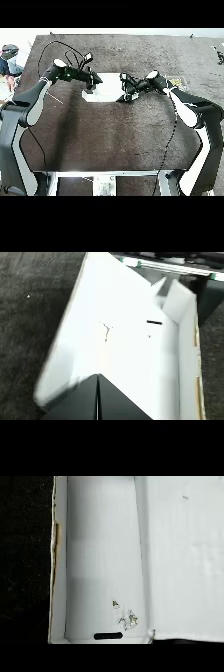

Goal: Fold the box and place the chain.

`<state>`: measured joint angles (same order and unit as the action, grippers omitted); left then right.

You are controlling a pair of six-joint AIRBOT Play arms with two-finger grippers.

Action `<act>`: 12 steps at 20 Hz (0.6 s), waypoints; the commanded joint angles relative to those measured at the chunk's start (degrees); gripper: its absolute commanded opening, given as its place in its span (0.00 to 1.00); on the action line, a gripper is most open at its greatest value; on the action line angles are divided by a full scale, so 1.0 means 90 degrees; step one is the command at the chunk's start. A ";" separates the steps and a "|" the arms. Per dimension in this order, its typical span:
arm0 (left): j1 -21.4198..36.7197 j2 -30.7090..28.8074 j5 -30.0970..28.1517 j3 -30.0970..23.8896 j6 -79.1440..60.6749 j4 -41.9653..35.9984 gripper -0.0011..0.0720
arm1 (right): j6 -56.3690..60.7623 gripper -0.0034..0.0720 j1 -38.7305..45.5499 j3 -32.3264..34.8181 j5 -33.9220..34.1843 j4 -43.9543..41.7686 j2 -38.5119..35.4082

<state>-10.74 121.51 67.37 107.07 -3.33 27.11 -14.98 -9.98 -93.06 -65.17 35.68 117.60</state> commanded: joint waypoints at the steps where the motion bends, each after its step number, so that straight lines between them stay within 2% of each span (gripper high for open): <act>1: -0.0002 0.0197 -0.0095 -0.0015 0.0056 0.0039 0.03 | -0.0002 0.68 -0.0007 -0.0002 0.0002 0.0010 0.0005; 7: -0.0005 0.0243 0.0172 -0.0015 0.0053 0.0330 0.03 | -0.0002 0.68 -0.0007 -0.0002 0.0002 0.0010 0.0005; 12: -0.0002 0.0226 0.0102 -0.0005 0.0027 0.0457 0.02 | -0.0002 0.68 -0.0007 -0.0002 0.0002 0.0010 0.0005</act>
<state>-10.76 123.59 68.38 106.98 -2.90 30.22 -14.98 -10.00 -93.06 -65.19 35.75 117.60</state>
